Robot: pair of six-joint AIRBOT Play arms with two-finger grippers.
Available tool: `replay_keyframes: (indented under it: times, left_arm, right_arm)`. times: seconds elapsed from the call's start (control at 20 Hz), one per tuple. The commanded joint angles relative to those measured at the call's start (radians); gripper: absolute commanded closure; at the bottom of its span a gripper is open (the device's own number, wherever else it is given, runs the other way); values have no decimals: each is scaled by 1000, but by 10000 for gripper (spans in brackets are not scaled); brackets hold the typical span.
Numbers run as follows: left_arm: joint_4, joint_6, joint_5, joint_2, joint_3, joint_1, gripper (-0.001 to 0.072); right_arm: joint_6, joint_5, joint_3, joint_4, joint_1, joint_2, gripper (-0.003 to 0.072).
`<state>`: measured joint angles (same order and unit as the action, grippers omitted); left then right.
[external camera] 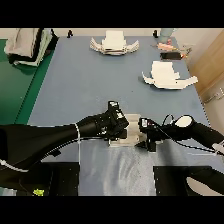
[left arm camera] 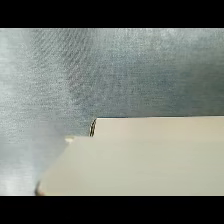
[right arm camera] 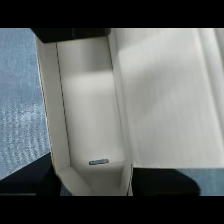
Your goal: Fold the box.
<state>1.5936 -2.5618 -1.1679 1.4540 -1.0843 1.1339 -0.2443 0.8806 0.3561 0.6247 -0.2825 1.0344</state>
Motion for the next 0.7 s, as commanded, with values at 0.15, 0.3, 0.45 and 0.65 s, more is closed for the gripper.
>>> replay_keyframes:
  times: [0.15,0.3,0.45,0.65]
  left_arm:
    - [1,61,-186,-8,-111,-1,84]
    - [5,114,-275,-50,-164,-3,85]
    - [5,171,-370,-126,-174,-28,421]
    - [6,356,-376,-214,-174,-58,694]
  right_arm:
    - [0,0,1,0,0,-1,194]
    - [0,0,1,0,0,-1,194]
    - [0,0,1,0,1,-1,193]
    - [0,0,1,0,0,-1,194]
